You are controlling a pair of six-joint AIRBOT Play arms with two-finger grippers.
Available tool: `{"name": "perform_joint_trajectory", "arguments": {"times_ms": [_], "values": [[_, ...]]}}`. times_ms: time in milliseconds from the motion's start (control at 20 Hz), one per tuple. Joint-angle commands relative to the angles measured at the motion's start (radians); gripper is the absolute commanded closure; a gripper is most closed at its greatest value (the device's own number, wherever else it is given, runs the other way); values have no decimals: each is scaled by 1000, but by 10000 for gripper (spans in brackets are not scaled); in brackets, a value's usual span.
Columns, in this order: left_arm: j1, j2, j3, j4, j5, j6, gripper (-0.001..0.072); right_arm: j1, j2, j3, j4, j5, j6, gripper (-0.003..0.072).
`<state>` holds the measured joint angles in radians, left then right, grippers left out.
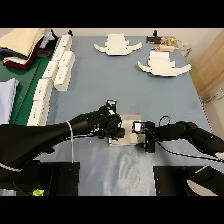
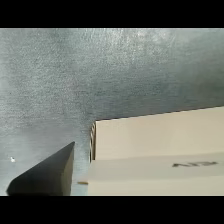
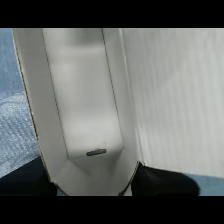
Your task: Fold the box.
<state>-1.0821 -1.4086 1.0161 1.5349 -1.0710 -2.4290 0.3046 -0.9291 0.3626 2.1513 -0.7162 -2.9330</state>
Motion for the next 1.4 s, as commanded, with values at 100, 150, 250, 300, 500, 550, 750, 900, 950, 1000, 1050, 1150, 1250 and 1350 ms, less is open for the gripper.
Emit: {"name": "perform_joint_trajectory", "arguments": {"times_ms": [100, 150, 250, 300, 500, 550, 750, 900, 950, 1000, 1050, 1150, 1250, 1350], "values": [[-10, -25, 21, 18, -26, -22, 354, 0, 1, 0, 0, 0, 0, 143], [-10, -25, 21, 19, -20, -27, 354, 0, 1, 0, 0, 0, 0, 144], [-18, -25, 21, 31, -2, -42, 354, 0, 1, 0, 0, 0, 0, 144], [-29, -25, 21, 55, -3, -74, 354, 0, 1, 0, 0, 0, 0, 143], [-56, -25, 21, 112, -5, -146, 355, 0, 1, 0, 0, 0, 0, 144], [-59, -25, 21, 112, -5, -146, 356, 0, 1, 0, 0, 1, 0, 143], [-71, -25, 21, 112, 0, -148, 615, 0, 1, 0, 0, 0, 0, 143], [-83, -26, 21, 112, 8, -150, 624, 0, 1, 0, 0, 0, 0, 144], [-84, -26, 21, 112, 7, -151, 692, 0, 1, 0, 0, 0, 0, 144], [-85, -25, 21, 112, 6, -156, 693, 0, 1, 0, 0, 0, 0, 144], [-85, -26, 21, 112, 5, -156, 692, 0, 1, 0, 0, 0, 0, 143], [-85, -25, 21, 112, 6, -156, 692, 0, 1, 0, 0, 0, 0, 144], [-85, -25, 21, 111, -2, -156, 689, 0, 1, 0, 0, 0, 0, 144], [-85, -25, 21, 111, -11, -156, 223, 0, 1, 0, 0, 0, 0, 143]]}}
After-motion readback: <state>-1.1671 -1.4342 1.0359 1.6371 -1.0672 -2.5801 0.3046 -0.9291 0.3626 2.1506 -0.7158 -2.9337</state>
